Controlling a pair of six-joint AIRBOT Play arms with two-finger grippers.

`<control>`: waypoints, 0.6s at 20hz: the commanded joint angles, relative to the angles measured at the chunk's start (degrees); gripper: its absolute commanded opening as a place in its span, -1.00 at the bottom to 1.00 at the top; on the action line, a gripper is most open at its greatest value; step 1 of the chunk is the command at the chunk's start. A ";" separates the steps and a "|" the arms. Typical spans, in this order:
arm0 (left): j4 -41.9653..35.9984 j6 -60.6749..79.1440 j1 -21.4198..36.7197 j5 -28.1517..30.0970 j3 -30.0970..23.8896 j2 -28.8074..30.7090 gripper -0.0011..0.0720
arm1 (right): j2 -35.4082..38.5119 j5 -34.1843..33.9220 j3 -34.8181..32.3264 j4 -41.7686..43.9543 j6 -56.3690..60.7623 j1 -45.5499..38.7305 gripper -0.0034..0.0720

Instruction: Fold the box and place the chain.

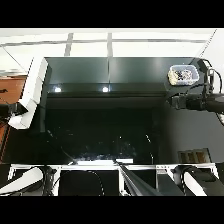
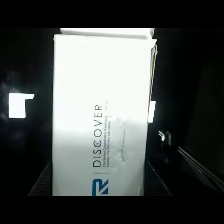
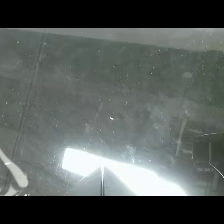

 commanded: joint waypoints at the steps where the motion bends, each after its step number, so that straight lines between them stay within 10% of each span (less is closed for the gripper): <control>1: -2.99 2.56 -1.81 4.57 0.00 -3.74 0.20 | -0.04 -0.92 0.07 0.02 0.00 0.02 -0.86; 2: -2.75 2.54 -2.49 5.25 0.04 -4.00 0.90 | -0.04 -1.18 0.07 0.02 0.00 0.02 -0.86; 8: -9.66 1.05 -6.69 3.52 13.03 1.11 0.99 | -3.63 -8.13 0.09 -0.61 2.49 2.67 -0.86; 9: -13.94 0.96 -8.39 3.02 14.60 2.62 0.81 | -5.88 -9.09 0.09 -2.71 2.56 3.85 -0.86; 11: -18.43 -0.17 -12.68 0.35 15.15 5.84 -0.69 | -10.32 -11.67 0.09 -7.80 2.56 5.33 -0.86; 12: -18.73 -0.55 -15.13 -1.60 14.43 7.32 -0.90 | -11.93 -13.38 0.09 -9.94 2.56 5.40 -0.86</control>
